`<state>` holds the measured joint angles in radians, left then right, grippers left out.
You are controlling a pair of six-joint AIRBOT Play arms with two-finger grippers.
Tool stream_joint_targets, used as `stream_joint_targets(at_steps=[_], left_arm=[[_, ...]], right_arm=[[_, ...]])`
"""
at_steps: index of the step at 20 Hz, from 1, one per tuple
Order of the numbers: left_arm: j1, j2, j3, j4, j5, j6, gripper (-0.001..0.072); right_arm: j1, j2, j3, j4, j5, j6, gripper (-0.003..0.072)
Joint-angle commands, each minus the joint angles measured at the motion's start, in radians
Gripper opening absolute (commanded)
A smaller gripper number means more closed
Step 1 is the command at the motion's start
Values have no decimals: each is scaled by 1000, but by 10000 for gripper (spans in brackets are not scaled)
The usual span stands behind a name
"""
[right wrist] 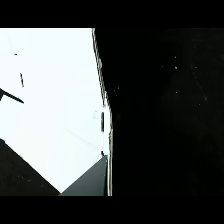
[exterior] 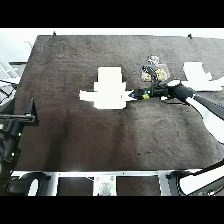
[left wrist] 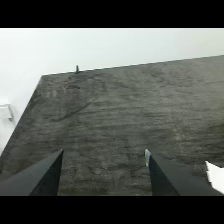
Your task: Fold the box and place the chain.
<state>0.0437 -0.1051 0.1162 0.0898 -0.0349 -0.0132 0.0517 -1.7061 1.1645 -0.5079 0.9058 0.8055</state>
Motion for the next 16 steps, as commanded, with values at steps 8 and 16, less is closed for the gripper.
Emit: stream_joint_targets(at_steps=[8, 16], left_arm=[[0, -476, 214, -2, -163, -96, 582], [0, -1111, 668, 96, -518, -215, 582]], right_arm=[[10, 11, 1, 3, -22, -32, 1], [10, 11, 1, 3, -24, -32, 2]])
